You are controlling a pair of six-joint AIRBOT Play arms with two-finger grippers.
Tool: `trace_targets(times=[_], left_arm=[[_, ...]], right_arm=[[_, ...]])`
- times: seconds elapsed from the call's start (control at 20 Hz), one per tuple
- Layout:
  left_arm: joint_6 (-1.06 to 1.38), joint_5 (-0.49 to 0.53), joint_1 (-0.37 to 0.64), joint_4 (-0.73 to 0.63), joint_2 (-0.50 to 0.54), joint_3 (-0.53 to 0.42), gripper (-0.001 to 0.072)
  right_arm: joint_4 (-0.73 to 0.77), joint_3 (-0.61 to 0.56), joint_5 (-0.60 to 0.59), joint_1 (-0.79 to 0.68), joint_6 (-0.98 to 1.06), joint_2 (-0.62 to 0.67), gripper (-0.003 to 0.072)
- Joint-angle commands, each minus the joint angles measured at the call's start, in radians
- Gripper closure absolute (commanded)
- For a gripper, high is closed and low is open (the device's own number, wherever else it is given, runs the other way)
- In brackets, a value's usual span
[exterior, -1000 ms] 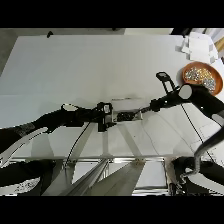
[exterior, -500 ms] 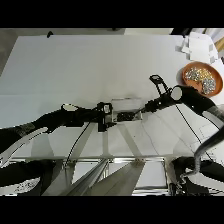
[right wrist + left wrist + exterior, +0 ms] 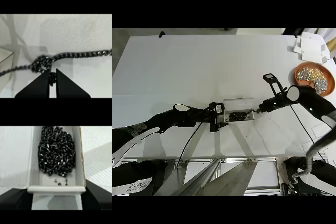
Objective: Fold the box and place the chain.
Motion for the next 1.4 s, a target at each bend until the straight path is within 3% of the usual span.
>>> trace_targets(times=[0.0, 0.25, 0.65, 1.05, 1.35], left_arm=[[0.0, 0.0, -0.001, 0.0, 0.0, 0.0, 0.05], [0.0, 0.0, 0.0, 0.0, 0.0, 0.0, 0.05], [0.0, 0.0, 0.0, 0.0, 0.0, 0.0, 0.05], [0.0, 0.0, -0.001, 0.0, 0.0, 0.0, 0.05], [0.0, 0.0, 0.0, 0.0, 0.0, 0.0, 0.05]], right_arm=[[0.008, 0.001, 0.043, 0.001, 0.0, 0.115, 0.0668], [0.065, 0.001, 0.121, 0.001, -0.004, 0.315, 0.0668], [0.454, 0.001, 0.143, 0.013, -0.084, 0.539, 0.0668], [0.472, 0.001, -0.013, 0.229, -0.085, 0.525, 0.0668], [0.47, 0.001, -0.077, 0.304, -0.086, 0.413, 0.0667]])
